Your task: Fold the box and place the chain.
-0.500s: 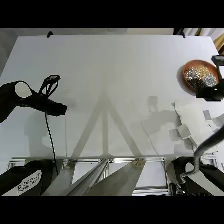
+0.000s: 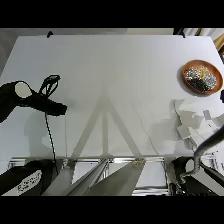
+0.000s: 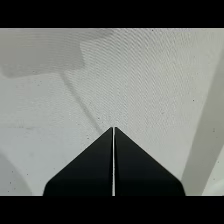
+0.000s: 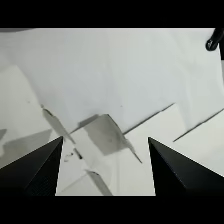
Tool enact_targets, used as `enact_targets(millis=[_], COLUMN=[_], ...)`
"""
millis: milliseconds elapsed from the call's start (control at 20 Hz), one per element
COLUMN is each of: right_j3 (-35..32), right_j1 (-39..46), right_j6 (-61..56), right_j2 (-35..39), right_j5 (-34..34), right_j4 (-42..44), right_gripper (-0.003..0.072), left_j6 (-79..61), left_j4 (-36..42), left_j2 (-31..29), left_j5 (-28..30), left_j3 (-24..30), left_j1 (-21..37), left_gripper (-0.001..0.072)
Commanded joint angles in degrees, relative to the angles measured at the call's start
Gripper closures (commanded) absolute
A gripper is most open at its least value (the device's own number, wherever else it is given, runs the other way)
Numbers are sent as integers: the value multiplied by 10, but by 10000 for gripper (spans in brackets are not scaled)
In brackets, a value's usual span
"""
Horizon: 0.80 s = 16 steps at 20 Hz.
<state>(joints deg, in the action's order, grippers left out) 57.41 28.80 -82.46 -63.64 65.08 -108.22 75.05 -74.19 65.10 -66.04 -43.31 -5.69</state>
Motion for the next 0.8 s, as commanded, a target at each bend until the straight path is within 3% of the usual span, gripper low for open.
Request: enact_targets(millis=[0, 350, 550, 600, 750], right_j3=[1, 1, 1, 1, 0], right_j1=[44, 45, 45, 45, 64], right_j6=[86, 205, 201, 193, 176], right_j2=[-45, -125, -161, -169, -177], right_j5=[1, 33, 43, 46, 49], right_j4=[-9, -12, -35, -47, -62], right_gripper=[103, 108, 196, 287, 335], left_j6=[0, 0, 0, 0, 0], left_j4=[0, 0, 0, 0, 0], left_j2=[0, 0, 0, 0, 0], left_j5=[0, 0, 0, 0, 0], left_j3=[0, 0, 0, 0, 0], left_j1=[0, 0, 0, 0, 0], left_gripper=[698, 698, 698, 698, 698])
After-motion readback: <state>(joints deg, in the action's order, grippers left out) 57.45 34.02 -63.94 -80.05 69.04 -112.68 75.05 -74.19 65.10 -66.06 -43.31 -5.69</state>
